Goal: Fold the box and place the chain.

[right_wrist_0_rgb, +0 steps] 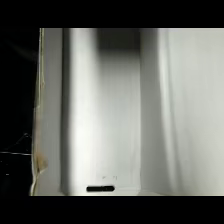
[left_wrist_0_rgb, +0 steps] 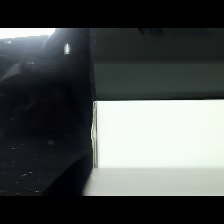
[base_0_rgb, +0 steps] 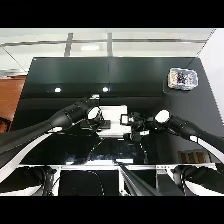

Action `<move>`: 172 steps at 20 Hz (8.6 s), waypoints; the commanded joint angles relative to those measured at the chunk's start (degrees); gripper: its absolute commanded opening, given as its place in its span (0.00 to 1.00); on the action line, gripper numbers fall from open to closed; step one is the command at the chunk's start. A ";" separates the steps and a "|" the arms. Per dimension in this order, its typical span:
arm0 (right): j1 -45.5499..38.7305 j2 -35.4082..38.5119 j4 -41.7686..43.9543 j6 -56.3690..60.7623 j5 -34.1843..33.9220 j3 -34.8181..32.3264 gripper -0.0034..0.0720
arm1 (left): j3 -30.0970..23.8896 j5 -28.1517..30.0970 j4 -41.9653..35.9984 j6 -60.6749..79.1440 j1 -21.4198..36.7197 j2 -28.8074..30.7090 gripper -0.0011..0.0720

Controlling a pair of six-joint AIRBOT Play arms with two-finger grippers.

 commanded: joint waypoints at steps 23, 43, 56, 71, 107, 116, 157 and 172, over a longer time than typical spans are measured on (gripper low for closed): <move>-3.74 9.27 -10.23 7.78 8.37 0.04 1.00 | 0.07 -1.60 2.91 -0.61 -0.02 -0.02 0.05; 0.04 3.41 7.08 7.82 3.48 -0.02 0.45 | 0.07 -1.99 2.05 -0.59 -0.02 -0.02 0.05; 0.02 1.01 8.41 11.37 6.40 -0.09 0.31 | 0.07 -1.99 2.05 -0.59 -0.02 -0.02 0.05; -15.80 12.96 -11.23 57.11 20.55 0.37 0.07 | 0.07 -1.88 2.08 -0.35 -0.02 -0.02 0.05; -19.08 2.60 14.25 66.05 28.17 -1.49 0.69 | 0.07 -1.84 1.84 -0.37 0.00 -0.02 0.05; -6.71 2.60 1.79 82.73 18.67 5.35 0.69 | 0.07 -1.14 1.88 -0.37 0.00 -0.02 0.05; 13.44 -6.60 -48.63 135.01 20.50 23.17 0.45 | 0.07 -0.66 1.86 -0.37 0.00 -0.02 0.05; 17.53 -9.38 -54.45 145.48 25.05 26.64 0.45 | 0.07 -0.55 1.84 -0.37 -0.02 -0.02 0.05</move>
